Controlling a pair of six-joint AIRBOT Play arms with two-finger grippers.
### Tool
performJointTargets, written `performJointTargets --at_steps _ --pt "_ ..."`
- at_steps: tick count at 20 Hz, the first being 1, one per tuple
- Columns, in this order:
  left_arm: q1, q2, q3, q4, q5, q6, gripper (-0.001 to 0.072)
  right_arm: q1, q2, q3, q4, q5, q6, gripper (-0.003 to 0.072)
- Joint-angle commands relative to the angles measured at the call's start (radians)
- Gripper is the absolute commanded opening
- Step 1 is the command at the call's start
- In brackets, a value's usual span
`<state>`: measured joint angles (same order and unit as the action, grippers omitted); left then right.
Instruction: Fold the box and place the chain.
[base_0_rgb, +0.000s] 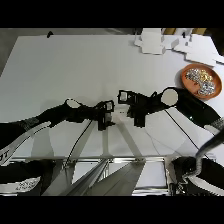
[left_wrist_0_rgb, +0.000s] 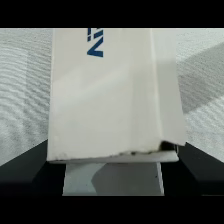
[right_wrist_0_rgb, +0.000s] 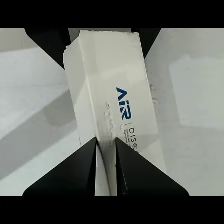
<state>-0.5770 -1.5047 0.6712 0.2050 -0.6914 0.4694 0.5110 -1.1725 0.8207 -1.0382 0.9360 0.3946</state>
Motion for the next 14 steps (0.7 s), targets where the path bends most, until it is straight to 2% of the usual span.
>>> performJointTargets --at_steps 1,14 --pt "0.000 0.000 0.000 0.001 -0.001 0.001 0.0170 0.001 0.001 -0.001 -0.004 -0.002 0.002 0.0101" --pt "0.000 0.000 0.000 0.001 -0.001 0.001 0.0170 0.000 0.001 -0.001 0.022 -0.040 0.005 0.0100"
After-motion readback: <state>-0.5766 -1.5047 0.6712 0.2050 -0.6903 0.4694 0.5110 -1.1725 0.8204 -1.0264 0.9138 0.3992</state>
